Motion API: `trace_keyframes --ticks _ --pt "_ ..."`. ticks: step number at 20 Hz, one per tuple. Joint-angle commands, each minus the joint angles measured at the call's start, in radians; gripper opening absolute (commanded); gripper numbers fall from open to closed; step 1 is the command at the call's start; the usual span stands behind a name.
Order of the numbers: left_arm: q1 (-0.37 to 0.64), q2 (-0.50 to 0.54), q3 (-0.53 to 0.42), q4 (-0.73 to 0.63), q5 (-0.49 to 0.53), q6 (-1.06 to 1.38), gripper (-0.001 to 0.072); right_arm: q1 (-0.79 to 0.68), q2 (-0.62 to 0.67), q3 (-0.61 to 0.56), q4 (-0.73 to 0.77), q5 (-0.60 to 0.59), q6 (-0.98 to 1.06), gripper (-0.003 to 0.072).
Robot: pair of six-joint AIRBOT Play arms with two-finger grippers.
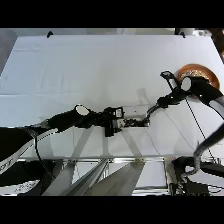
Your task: Fold the box and place the chain.
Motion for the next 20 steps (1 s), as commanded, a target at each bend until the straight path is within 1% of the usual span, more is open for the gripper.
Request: trace_keyframes --ticks 1,4,6,7,8,9,12,15,18,20 --pt "0.000 0.001 0.001 0.000 0.000 0.000 0.0136 0.001 -0.019 0.001 -0.007 -0.013 0.000 0.0358" --pt "0.000 0.001 0.001 0.000 0.000 0.000 0.0136 0.001 -0.037 0.001 -0.006 -0.019 0.001 0.0356" --pt "0.000 0.001 0.001 0.000 0.000 0.000 0.0136 0.001 -0.037 0.001 -0.003 -0.020 0.001 0.0244" --pt "0.000 0.001 0.001 0.000 0.000 0.000 0.0136 0.001 -0.037 0.001 -0.003 -0.019 0.001 0.0163" --pt "0.000 0.001 0.001 0.000 0.000 0.000 0.0136 0.001 -0.037 0.001 -0.003 -0.011 0.001 0.0098" --pt "0.000 0.001 0.001 0.000 0.000 0.000 0.0136 0.001 -0.037 0.001 -0.003 -0.005 0.001 0.0049" --pt "0.000 0.001 0.001 0.000 0.000 0.000 0.0136 0.001 -0.037 0.001 -0.003 0.017 0.001 0.0020" --pt "0.000 0.001 0.001 0.000 0.000 0.000 0.0136 0.001 -0.027 0.001 0.003 0.027 0.001 0.0019" --pt "0.000 0.001 0.001 0.000 0.000 0.000 0.0136 0.001 0.029 0.001 0.007 0.030 0.004 0.0019" --pt "0.000 0.001 0.001 0.000 0.000 0.000 0.0136 0.001 0.083 0.001 0.046 0.057 0.005 0.0018"
